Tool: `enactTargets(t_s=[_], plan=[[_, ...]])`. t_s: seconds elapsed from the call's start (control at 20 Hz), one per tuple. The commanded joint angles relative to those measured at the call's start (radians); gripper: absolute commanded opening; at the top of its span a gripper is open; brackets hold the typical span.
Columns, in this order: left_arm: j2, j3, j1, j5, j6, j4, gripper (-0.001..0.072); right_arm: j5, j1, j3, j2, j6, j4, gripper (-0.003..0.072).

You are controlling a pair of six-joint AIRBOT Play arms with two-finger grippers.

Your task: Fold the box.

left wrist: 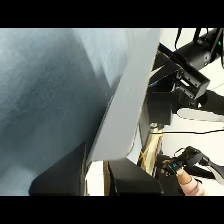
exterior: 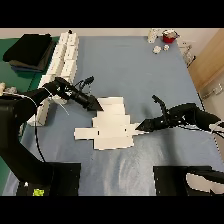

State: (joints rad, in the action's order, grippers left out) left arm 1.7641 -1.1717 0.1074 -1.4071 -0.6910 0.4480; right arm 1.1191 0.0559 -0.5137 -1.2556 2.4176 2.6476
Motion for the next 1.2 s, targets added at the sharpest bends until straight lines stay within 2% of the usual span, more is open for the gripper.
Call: enactTargets(t_s=[0.0,0.3,0.7,0.8,0.9,1.0,1.05,1.15], plan=[[0.009,-0.019,0.022,-0.002,0.022,0.003,0.0175,0.017,0.000,0.000,0.000,0.000,-0.008,0.0000],[0.009,-0.019,0.022,-0.079,0.018,0.085,0.0173,0.015,0.000,0.000,0.000,0.000,-0.015,0.0000],[0.009,-0.019,0.026,-0.105,0.019,0.098,0.0170,0.011,0.000,0.000,0.000,0.000,-0.018,0.0001],[0.009,-0.019,0.036,-0.105,0.039,0.099,0.0044,0.006,0.000,0.000,0.000,-0.001,-0.018,0.0001],[0.009,-0.019,0.044,-0.104,0.053,0.099,0.0013,0.006,0.000,0.000,0.000,0.000,-0.018,0.0001],[0.009,-0.021,0.049,-0.100,0.056,0.098,0.0013,0.006,0.000,0.000,0.000,0.000,-0.018,0.0004],[0.009,-0.026,0.048,-0.097,0.054,0.098,0.0014,0.006,0.000,0.000,0.000,0.000,-0.022,0.0015],[0.009,-0.033,0.048,-0.097,0.051,0.098,0.0013,0.007,0.000,-0.012,0.000,-0.001,-0.056,0.0239]])
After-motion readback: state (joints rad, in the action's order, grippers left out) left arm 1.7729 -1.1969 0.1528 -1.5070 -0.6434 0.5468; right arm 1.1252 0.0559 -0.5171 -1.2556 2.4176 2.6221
